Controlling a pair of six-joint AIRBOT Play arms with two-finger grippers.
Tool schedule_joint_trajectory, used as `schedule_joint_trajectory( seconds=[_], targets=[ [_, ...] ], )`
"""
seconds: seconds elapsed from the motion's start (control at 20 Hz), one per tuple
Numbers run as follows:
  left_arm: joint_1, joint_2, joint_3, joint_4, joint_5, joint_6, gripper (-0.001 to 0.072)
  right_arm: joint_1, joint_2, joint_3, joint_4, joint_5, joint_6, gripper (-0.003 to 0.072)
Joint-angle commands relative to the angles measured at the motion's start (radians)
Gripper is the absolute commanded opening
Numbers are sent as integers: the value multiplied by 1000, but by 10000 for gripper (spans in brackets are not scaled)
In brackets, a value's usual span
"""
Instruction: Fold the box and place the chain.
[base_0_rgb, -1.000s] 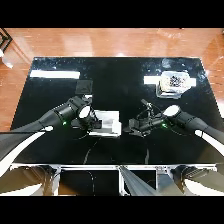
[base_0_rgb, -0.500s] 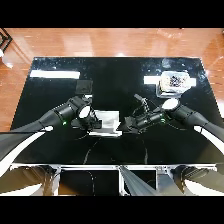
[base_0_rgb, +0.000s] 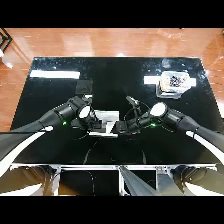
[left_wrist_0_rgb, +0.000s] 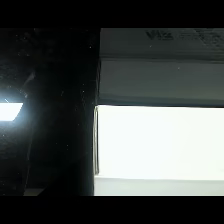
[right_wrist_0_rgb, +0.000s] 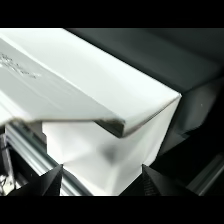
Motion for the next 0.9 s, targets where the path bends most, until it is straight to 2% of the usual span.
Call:
schedule_joint_trajectory(
  seconds=[0.0,0.15,0.5,0.85],
  targets=[
    [0,-1,1,1,1,0,19,40,-1,13,-80,-69,93,535],
    [0,-1,0,1,2,0,19,57,-1,29,-151,-92,177,536],
    [0,-1,0,1,2,0,19,58,-2,48,-173,-156,271,535],
    [0,-1,0,3,2,0,19,175,-2,121,-548,-147,584,534]
  ],
)
